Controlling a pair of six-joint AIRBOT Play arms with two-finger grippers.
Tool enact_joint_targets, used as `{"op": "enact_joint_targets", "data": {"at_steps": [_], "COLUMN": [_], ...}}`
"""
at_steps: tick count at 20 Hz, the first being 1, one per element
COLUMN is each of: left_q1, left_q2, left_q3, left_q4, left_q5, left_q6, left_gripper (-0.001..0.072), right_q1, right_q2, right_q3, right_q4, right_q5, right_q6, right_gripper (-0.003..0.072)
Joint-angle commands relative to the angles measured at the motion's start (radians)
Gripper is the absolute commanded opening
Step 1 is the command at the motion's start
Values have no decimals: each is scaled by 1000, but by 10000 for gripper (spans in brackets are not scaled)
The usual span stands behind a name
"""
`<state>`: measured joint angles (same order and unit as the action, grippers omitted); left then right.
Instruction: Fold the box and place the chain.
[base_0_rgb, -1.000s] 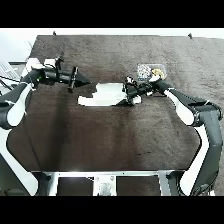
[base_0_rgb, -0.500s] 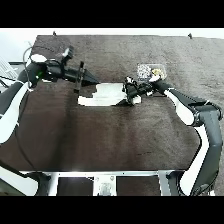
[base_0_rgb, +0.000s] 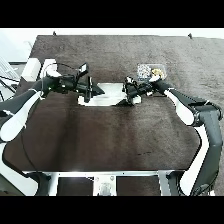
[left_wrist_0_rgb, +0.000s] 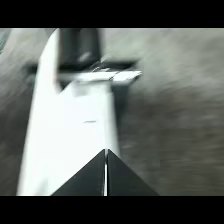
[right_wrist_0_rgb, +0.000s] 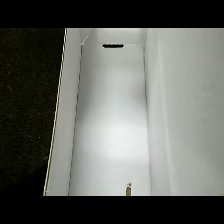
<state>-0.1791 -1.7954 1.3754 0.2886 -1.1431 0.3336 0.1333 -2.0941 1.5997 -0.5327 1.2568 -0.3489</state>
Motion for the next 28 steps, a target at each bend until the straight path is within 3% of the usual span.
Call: {"op": "enact_joint_targets", "data": {"at_steps": [1,7,16,20,28], "left_q1": [-1,-1,-27,-63,-62], "left_q2": [-44,-109,-168,-187,-199], "left_q3": [45,212,211,211,212], "left_q4": [-31,-19,42,143,153], "left_q5": [156,212,220,252,238], "left_q6": [6,-65,-117,-146,-141], "left_gripper": [18,18,18,18,19], "right_q1": [0,1,1,1,0], "right_q2": [0,0,0,0,0], "right_q3": [0,0,0,0,0], "right_q4": [0,0,0,0,0], "right_q5": [0,0,0,0,0], "right_q6": [0,0,0,0,0], "right_gripper": [571,571,571,571,571]}}
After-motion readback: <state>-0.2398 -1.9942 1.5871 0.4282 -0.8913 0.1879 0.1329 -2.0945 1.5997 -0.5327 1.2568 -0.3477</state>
